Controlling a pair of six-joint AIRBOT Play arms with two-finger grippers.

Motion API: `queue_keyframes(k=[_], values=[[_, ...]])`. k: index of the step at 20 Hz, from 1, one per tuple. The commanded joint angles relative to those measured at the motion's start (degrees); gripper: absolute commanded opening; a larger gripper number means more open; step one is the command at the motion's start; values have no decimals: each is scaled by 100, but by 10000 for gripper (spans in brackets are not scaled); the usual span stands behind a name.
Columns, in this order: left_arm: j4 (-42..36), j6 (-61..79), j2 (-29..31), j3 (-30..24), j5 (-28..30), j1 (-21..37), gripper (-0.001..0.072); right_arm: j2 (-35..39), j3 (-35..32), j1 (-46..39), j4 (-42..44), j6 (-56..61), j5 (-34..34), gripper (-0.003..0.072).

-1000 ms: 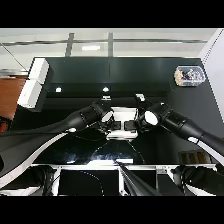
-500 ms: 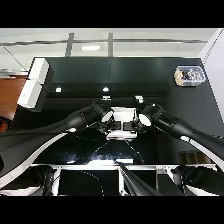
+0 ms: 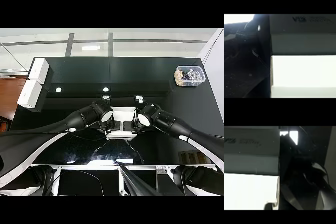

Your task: Fold the box and place the chain.

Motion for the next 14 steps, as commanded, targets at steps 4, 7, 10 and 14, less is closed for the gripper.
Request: queue_keyframes(k=[4, 7, 10, 14], values=[[0, 17, -4, -2, 24, 0, 30, -2, 7, 4, 13, -17, 0, 58], [2, 17, -4, -2, 24, 0, 30, 0, 7, 4, 13, -22, -20, 88], [0, 17, -4, -2, 22, 0, 30, 0, 7, 4, 13, -68, -35, 52], [0, 17, -4, -2, 20, 0, 30, 2, 7, 4, 17, -74, -42, 187]])
